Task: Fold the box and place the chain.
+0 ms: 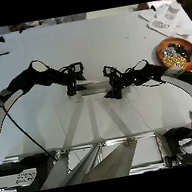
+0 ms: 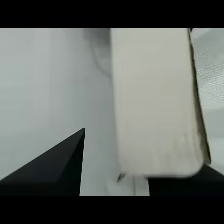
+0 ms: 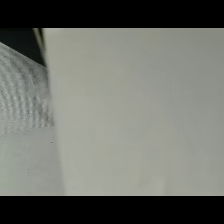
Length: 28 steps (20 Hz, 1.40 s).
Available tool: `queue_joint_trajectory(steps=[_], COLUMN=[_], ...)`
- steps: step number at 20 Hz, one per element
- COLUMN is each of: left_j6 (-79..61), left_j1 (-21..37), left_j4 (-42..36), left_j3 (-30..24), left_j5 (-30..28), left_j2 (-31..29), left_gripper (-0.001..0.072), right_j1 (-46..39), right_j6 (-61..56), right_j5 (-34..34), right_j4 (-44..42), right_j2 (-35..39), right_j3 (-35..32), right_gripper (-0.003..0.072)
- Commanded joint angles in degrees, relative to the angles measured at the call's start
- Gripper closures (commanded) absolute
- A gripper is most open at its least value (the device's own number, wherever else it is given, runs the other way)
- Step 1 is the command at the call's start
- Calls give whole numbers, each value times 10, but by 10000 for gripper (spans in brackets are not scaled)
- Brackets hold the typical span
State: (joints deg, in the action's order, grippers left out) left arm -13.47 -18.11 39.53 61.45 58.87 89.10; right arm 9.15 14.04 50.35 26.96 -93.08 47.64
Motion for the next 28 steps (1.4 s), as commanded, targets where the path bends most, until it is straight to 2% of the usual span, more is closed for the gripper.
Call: queue_joint_trajectory(steps=[1,4,5,6,9,13,15,18,20,22,24,28], left_j6=[65,162,211,251,349,347,343,356,398,458,466,522], left_j1=[42,95,100,98,68,-10,-42,-51,-46,-42,-42,-42], left_j4=[21,30,51,72,75,48,16,-66,-92,-92,-91,-90], left_j3=[1,0,0,0,-20,-74,-77,-77,-77,-77,-77,-77], left_j5=[19,79,107,129,180,151,82,-89,-188,-247,-247,-195], left_j2=[-50,-89,-98,-105,-106,-103,-93,-85,-74,-52,-19,30], left_gripper=[293,301,438,696,700,697,700,697,697,698,698,702], right_j1=[0,0,0,0,0,0,0,0,0,0,0,0], right_j6=[0,0,0,0,0,0,0,0,0,0,0,0], right_j5=[0,0,0,0,0,0,0,0,0,0,0,0], right_j4=[0,0,0,0,0,0,0,0,0,0,0,0], right_j2=[0,0,0,0,0,0,0,0,0,0,0,0], right_j3=[0,0,0,0,0,0,0,0,0,0,0,0], right_gripper=[289,289,289,289,289,289,289,289,289,289,289,289])
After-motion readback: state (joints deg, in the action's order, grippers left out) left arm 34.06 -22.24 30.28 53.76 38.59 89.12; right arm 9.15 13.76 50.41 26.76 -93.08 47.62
